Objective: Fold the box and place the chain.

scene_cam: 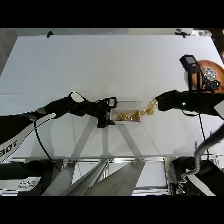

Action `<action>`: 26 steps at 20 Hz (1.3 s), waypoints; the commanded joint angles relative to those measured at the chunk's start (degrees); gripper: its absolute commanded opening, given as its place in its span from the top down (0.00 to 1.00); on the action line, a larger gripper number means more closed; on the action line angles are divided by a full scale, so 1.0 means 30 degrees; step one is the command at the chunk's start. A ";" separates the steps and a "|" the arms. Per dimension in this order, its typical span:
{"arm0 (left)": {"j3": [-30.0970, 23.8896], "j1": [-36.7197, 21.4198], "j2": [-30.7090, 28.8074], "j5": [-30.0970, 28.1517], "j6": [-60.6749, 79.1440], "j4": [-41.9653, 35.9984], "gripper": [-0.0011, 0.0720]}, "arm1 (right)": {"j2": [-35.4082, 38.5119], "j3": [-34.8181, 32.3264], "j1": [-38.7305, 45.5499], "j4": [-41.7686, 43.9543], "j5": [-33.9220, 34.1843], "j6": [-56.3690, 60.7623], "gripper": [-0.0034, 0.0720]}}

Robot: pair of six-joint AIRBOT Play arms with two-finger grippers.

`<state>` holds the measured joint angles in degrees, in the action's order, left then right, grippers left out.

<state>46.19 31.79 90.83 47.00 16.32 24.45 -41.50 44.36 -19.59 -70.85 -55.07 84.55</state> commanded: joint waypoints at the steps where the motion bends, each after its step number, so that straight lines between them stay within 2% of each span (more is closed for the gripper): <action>1: 0.0000 0.0007 0.0000 -0.0007 0.0007 0.0000 0.61 | 0.0255 0.0007 -0.3402 0.0204 0.2273 0.0962 0.95; 8: 0.0000 0.0007 0.0000 -0.0007 0.0007 0.0000 0.61 | -0.1537 0.0007 -0.6492 0.0335 0.4029 0.1887 0.95; 11: 0.0000 0.0007 0.0000 -0.0007 0.0007 0.0000 0.61 | -0.3971 0.0007 -0.7817 0.0015 0.4510 0.1887 0.95; 15: 0.0000 0.0007 0.0000 -0.0007 0.0007 0.0000 0.61 | -0.7548 0.0007 -0.7905 -0.0262 0.5093 0.2412 0.94; 16: 0.0000 0.0007 0.0000 -0.0007 0.0007 0.0000 0.61 | -0.8065 0.0007 -0.7905 -0.0262 0.5064 0.2412 0.89; 17: 0.0000 0.0007 0.0000 0.0000 0.0007 0.0000 0.61 | -0.8408 0.0007 -0.7905 -0.0277 0.5100 0.2412 0.77; 18: 0.0000 0.0007 0.0000 0.0000 0.0007 0.0000 0.61 | -0.8582 0.0007 -0.7905 -0.0291 0.5173 0.2412 0.72; 23: 0.0000 0.0007 0.0000 -0.0007 0.0007 0.0000 0.61 | -0.8247 0.0007 -0.7905 -0.0685 0.4801 0.2390 0.72; 26: 0.0000 0.0007 0.0000 -0.0007 0.0007 0.0000 0.61 | -0.7242 0.0007 -0.7431 -0.3016 0.1880 0.2550 0.72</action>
